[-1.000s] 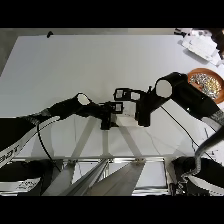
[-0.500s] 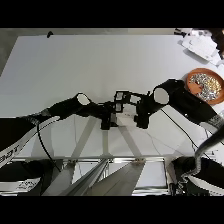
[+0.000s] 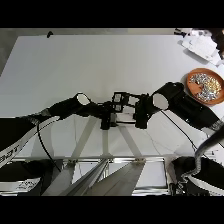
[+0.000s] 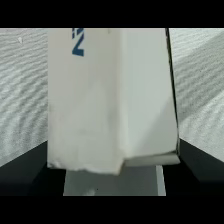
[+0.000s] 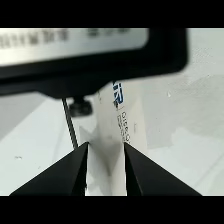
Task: Fold the box and place the chain.
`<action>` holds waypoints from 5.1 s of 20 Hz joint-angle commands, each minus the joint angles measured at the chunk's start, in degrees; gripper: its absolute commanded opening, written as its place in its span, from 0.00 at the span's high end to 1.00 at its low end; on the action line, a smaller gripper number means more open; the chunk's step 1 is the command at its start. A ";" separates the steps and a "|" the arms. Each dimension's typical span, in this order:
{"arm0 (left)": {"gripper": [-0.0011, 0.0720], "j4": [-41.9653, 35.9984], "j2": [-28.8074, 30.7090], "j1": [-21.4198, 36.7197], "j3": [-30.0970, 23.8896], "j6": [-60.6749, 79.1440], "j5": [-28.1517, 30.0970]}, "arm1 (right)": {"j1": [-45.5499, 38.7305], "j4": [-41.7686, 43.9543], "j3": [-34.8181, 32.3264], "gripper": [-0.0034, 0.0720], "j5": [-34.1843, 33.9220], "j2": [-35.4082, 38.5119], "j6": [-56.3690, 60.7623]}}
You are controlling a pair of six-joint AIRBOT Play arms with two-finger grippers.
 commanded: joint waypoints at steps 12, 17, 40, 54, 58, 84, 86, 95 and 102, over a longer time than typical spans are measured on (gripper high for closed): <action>0.64 0.00 0.04 0.00 0.02 0.04 -0.13 | 0.17 0.35 -3.08 0.67 -4.39 0.46 4.04; 0.64 0.00 0.04 0.00 0.02 0.07 -0.13 | 2.38 0.09 -4.87 0.67 -5.22 0.33 3.98; 0.64 0.00 0.04 0.00 0.02 0.04 -0.11 | 4.33 -2.32 -7.45 0.52 -6.12 1.11 5.51; 0.64 0.00 0.04 0.00 0.02 0.04 -0.13 | -0.24 3.65 -7.69 0.93 -11.93 16.63 8.61; 0.64 0.00 0.04 0.00 0.02 0.04 -0.13 | -7.23 25.99 -14.10 0.95 -15.12 17.79 -1.27; 0.64 0.00 0.04 0.00 0.02 0.04 -0.13 | -8.87 67.76 -32.57 0.95 -31.61 4.87 -24.39; 0.64 0.00 0.04 0.00 0.02 0.04 -0.13 | -8.87 67.78 -32.63 0.95 -32.76 4.85 -24.41; 0.64 0.00 0.04 0.00 0.02 0.07 -0.13 | -8.90 67.67 -31.45 0.95 -33.27 6.75 -24.52; 0.64 0.00 0.04 0.00 0.02 0.04 -0.13 | -20.83 55.08 -30.56 0.95 -17.81 18.16 -19.19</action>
